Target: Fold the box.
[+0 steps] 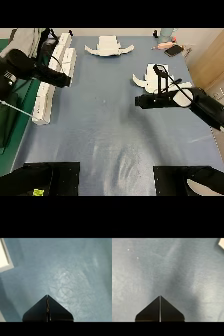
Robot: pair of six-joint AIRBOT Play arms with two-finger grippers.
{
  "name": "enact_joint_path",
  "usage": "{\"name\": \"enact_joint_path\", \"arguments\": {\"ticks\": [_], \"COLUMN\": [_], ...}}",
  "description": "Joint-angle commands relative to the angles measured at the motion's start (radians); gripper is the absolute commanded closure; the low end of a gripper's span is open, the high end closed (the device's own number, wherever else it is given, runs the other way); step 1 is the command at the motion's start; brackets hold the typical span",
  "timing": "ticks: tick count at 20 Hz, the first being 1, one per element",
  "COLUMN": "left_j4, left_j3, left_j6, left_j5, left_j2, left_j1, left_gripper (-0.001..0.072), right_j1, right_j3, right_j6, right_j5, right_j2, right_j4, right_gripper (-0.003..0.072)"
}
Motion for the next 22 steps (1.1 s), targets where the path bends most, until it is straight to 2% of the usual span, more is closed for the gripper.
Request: {"name": "enact_joint_path", "arguments": {"ticks": [1,4,6,22], "left_j4": [0.001,0.001,0.000,-0.003], "left_j3": [-0.138,-0.177,-0.177,-0.177], "left_j6": [-0.009,-0.061,-0.060,-0.059], "left_j5": [0.048,0.097,0.100,0.100], "left_j2": [0.048,0.048,0.048,0.048], "left_j1": [-0.153,-0.252,-0.274,-0.277], "left_gripper": [0.0698,0.0695,0.0694,0.0693], "right_j1": [-0.012,-0.011,-0.011,-0.011], "right_j3": [0.179,0.249,0.251,0.251], "right_j6": [0.132,0.132,0.131,0.131], "right_j5": [0.140,0.163,0.162,0.162], "right_j2": [-0.136,-0.199,-0.201,-0.201], "right_j4": [-0.090,-0.066,-0.060,-0.060], "right_gripper": [0.0683,0.0658,0.0659,0.0659]}}
